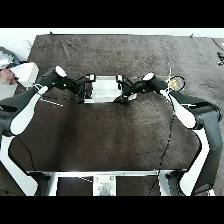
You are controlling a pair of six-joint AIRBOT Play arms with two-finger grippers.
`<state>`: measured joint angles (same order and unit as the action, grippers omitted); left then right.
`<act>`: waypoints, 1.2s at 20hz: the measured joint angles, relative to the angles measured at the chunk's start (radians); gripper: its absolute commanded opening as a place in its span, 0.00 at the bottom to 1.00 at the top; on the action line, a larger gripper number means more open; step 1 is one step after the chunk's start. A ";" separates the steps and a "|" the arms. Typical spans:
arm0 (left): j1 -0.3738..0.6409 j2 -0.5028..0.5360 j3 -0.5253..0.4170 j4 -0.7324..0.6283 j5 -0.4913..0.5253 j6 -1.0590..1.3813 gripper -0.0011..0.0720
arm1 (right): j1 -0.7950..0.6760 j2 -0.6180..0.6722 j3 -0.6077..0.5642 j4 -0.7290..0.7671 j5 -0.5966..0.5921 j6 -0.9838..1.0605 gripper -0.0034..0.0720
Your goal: Fold the box and place the chain.
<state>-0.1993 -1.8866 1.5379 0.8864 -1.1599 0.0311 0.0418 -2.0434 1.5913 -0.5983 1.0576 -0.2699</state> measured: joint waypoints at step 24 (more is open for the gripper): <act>0.314 0.222 -0.245 -0.142 0.018 -0.855 0.03 | 0.000 0.000 0.000 0.000 0.000 0.000 0.76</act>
